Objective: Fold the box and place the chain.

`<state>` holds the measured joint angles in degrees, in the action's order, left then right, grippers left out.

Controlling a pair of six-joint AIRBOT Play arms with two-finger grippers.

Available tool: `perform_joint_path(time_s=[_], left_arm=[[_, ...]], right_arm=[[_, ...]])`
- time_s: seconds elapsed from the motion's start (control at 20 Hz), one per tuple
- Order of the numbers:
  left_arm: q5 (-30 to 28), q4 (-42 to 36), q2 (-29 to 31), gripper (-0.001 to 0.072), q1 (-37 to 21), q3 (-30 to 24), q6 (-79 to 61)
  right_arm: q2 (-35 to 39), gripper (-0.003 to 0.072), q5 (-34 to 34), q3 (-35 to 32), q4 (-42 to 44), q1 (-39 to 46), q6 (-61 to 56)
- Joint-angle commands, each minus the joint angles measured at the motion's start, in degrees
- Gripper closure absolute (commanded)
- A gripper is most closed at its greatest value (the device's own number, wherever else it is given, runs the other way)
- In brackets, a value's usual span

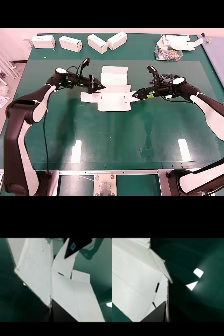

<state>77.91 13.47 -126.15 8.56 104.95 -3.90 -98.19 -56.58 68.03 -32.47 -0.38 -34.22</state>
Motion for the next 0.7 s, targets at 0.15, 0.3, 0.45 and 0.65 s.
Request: perform_joint_path(time_s=[0.15, 0.3, 0.45, 0.65], left_arm=[[0.61, -1.38, -0.04, 0.0692, 0.02, -3.91, -16.63], [0.13, -1.55, -0.04, 0.0692, 0.02, -4.42, -19.21], [0.96, -2.4, -0.02, 0.0694, 0.02, -4.42, -20.7], [1.22, -3.56, 0.02, 0.0694, 0.02, -4.44, -21.2]], right_arm=[[0.02, 0.0332, -0.04, 0.02, 0.52, 2.51, -0.42], [0.02, 0.0331, -0.02, 0.02, 0.5, 3.96, -1.57], [0.02, 0.0331, -0.02, 0.02, 0.5, 4.42, -1.55], [0.0, 0.0331, 0.02, 0.02, 0.46, 4.48, -1.53]])
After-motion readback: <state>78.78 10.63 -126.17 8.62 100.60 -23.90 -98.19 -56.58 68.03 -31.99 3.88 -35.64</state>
